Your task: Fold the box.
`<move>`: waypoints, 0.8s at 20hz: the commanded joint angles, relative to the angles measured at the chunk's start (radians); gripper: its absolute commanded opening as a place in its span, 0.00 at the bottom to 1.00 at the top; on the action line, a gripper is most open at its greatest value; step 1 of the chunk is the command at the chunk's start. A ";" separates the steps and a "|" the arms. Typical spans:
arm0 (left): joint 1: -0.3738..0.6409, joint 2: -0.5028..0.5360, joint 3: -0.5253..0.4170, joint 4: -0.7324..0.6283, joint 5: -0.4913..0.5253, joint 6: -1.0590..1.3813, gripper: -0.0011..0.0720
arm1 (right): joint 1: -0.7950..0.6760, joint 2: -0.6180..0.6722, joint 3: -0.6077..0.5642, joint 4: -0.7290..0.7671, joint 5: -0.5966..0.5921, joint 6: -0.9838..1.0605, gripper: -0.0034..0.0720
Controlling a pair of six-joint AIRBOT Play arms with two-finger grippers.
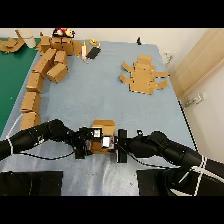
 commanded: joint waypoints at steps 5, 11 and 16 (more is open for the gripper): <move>0.000 0.000 0.000 0.000 0.000 -0.001 0.63 | 0.011 -0.020 -0.001 0.005 0.006 0.000 0.80; 0.000 0.000 0.000 0.000 0.000 -0.001 0.63 | 0.009 0.005 0.001 -0.034 -0.071 0.090 0.79; 0.000 0.000 0.000 0.000 0.000 -0.001 0.63 | 0.009 0.186 0.071 -0.302 -0.425 0.547 0.76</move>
